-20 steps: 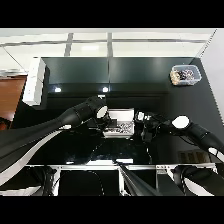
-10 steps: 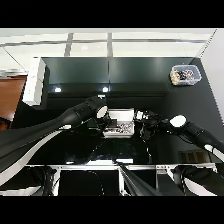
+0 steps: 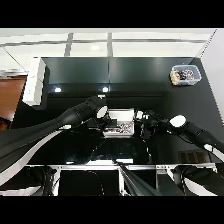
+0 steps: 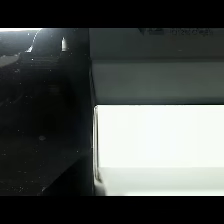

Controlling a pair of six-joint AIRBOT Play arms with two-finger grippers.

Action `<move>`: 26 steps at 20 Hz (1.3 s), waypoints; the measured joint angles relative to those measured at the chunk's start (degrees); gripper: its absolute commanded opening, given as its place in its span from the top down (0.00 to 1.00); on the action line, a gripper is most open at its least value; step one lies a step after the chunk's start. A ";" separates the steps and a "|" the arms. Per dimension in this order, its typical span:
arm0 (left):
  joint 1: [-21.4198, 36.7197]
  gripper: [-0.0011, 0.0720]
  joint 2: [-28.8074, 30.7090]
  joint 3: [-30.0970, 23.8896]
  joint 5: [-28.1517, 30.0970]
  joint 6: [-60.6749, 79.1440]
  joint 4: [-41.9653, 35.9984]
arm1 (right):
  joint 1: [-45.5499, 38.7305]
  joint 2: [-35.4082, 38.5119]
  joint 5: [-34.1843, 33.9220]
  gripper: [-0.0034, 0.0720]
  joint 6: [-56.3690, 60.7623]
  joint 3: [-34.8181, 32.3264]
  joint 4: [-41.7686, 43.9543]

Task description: Fold the box and place the chain.

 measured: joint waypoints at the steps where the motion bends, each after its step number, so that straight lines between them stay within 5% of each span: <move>1: 0.00 0.94 0.00 0.00 0.00 0.00 0.00 | 0.00 0.00 -0.39 0.92 0.11 0.00 0.35; 9: 0.00 0.94 0.00 0.00 -0.02 0.00 0.00 | 0.00 0.44 -3.15 0.91 6.49 0.00 1.16; 11: 0.00 0.94 0.00 0.00 0.00 0.00 -0.02 | 0.00 1.05 -3.04 0.15 7.63 0.00 1.18; 26: 0.00 0.94 0.00 0.00 -0.02 0.00 0.00 | -2.58 1.42 5.22 0.15 1.66 1.88 -7.74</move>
